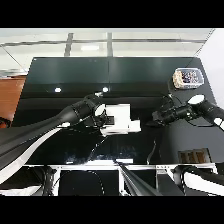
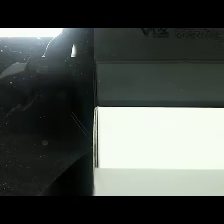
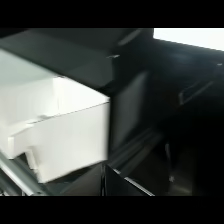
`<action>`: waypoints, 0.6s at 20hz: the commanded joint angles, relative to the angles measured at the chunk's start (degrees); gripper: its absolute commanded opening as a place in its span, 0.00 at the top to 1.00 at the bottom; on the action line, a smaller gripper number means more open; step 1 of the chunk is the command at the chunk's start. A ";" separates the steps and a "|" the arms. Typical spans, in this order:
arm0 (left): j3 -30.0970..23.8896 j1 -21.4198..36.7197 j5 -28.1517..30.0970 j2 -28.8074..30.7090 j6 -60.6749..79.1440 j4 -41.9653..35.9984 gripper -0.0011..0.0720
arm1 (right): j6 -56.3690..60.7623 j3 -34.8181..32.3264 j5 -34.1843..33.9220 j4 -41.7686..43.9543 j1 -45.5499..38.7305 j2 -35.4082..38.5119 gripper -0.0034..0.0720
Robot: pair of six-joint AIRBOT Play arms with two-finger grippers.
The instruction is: Fold the box and place the chain.
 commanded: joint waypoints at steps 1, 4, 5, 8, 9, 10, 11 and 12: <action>0.02 0.02 -0.09 -0.04 0.00 0.02 0.95 | 1.33 -0.09 -1.46 -2.84 -3.23 -0.35 0.94; 0.02 0.02 -0.11 -0.04 0.00 0.02 0.95 | 1.33 -0.09 -3.41 -0.96 0.42 -2.78 0.94; 0.02 0.02 -0.11 -0.04 0.00 0.02 0.95 | 1.36 -0.09 -4.04 -0.81 2.14 -4.04 0.94; 0.02 0.02 -0.09 -0.04 0.00 0.02 0.95 | 0.85 -0.09 -5.01 0.59 6.32 -6.97 0.94; 0.02 0.02 -0.09 -0.04 0.00 0.02 0.95 | -0.24 -0.09 -4.83 2.16 7.41 -7.74 0.94; 0.02 0.02 -0.09 -0.04 0.00 0.02 0.95 | -1.51 -0.09 -4.87 3.61 8.20 -8.09 0.94; 0.02 0.02 -0.11 -0.04 0.00 0.02 0.95 | -3.39 -0.07 -4.70 5.60 8.70 -8.15 0.94; 0.02 0.02 -0.11 -0.04 0.00 0.02 0.95 | -5.31 -0.02 -4.07 7.67 8.68 -8.15 0.93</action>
